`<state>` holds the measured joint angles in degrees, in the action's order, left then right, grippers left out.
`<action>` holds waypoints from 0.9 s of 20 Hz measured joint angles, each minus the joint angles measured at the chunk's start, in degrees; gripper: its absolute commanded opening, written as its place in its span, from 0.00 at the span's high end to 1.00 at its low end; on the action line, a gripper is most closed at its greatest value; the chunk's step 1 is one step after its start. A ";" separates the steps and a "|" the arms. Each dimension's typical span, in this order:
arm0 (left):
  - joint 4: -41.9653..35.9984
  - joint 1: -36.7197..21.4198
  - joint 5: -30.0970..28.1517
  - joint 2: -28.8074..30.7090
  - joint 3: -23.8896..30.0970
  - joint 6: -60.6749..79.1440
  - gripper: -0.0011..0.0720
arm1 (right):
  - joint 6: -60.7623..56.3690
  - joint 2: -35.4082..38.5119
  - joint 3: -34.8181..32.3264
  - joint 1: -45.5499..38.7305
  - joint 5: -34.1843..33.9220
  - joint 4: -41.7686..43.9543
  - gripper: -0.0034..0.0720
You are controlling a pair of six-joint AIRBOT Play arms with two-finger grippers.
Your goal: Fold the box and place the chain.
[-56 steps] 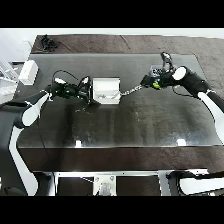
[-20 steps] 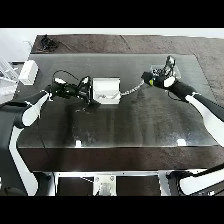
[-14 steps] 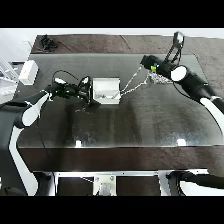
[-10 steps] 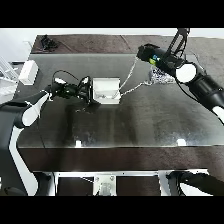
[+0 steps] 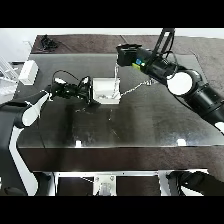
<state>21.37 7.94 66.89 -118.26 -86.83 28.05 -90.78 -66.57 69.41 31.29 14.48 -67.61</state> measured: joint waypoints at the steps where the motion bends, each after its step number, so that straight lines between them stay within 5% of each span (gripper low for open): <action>1: 0.00 0.00 0.00 0.00 0.00 0.00 0.50 | 0.00 -0.55 0.00 0.57 0.09 0.00 0.94; 10: -0.02 0.00 0.00 0.00 0.00 0.00 0.50 | -0.02 -11.28 -1.55 1.77 0.09 -0.13 0.94; 11: -0.02 -0.02 0.00 0.00 0.00 0.00 0.50 | -0.02 -13.00 -1.64 1.77 0.11 -0.13 0.80; 12: 0.00 0.00 0.00 0.00 0.00 0.00 0.50 | -0.07 -14.45 -1.68 1.77 0.11 -0.13 0.51; 13: -0.02 0.00 0.00 0.00 0.00 0.00 0.50 | -0.07 -15.56 -1.75 1.77 0.13 -0.15 0.36; 18: 0.00 0.00 0.00 0.00 0.00 0.00 0.50 | -0.04 -15.21 -1.75 0.17 0.31 -4.26 0.35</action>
<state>21.37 7.94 66.89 -118.26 -86.83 28.05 -90.83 -81.78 67.66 31.46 14.79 -71.88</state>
